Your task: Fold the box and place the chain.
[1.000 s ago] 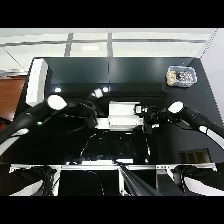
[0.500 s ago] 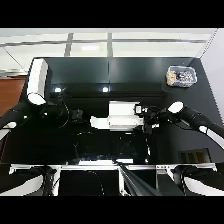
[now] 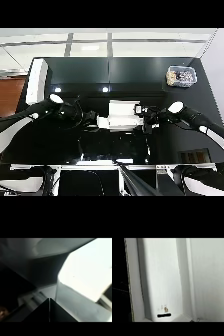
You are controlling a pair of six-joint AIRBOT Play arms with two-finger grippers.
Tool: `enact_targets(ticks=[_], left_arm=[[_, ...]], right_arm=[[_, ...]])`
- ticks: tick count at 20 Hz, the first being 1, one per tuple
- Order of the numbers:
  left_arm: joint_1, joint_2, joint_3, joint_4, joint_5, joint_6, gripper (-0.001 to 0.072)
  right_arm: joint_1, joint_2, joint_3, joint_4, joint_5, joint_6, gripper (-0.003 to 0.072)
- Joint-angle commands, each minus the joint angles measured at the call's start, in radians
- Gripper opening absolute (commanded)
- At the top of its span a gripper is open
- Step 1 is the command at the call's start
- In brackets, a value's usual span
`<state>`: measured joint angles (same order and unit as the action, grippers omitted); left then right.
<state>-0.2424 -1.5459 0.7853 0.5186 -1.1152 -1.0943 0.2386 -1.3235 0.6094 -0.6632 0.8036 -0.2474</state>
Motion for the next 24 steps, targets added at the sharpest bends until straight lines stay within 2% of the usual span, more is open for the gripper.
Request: enact_targets(ticks=[1, 2, 3, 5, 6, 10, 13, 18, 24], left_arm=[[-0.003, -0.013, 0.021, -0.114, -0.039, 0.094, 0.0022], [-0.003, -0.014, 0.024, -0.128, -0.064, 0.108, 0.0023], [-0.003, -0.014, 0.024, -0.144, -0.084, 0.108, 0.0082], [-0.005, -0.014, 0.024, -0.161, -0.111, 0.108, 0.0490], [-0.005, -0.014, 0.024, -0.168, -0.121, 0.108, 0.0525], [-0.035, -0.014, 0.033, -0.155, -0.122, 0.105, 0.0523], [-0.081, -0.014, 0.092, -0.079, -0.102, 0.051, 0.0497], [-0.184, -0.014, 0.242, 0.149, -0.034, -0.186, 0.0497], [-0.277, -0.014, 0.383, 0.392, -0.018, -0.466, 0.0482]], right_arm=[[0.000, 0.000, 0.000, 0.000, 0.000, 0.000, 0.0167], [0.000, 0.000, 0.000, 0.000, 0.000, 0.000, 0.0167], [0.000, 0.000, 0.000, 0.000, 0.000, 0.000, 0.0167], [0.000, 0.000, 0.000, 0.000, 0.000, 0.000, 0.0167], [0.000, 0.000, 0.000, 0.000, 0.000, 0.000, 0.0167], [0.000, 0.000, 0.000, 0.000, 0.000, 0.000, 0.0167], [0.000, 0.000, 0.000, 0.000, 0.000, 0.000, 0.0167], [0.000, 0.000, 0.000, 0.000, 0.000, 0.000, 0.0167], [0.000, 0.000, 0.000, 0.000, 0.000, 0.000, 0.0167]])
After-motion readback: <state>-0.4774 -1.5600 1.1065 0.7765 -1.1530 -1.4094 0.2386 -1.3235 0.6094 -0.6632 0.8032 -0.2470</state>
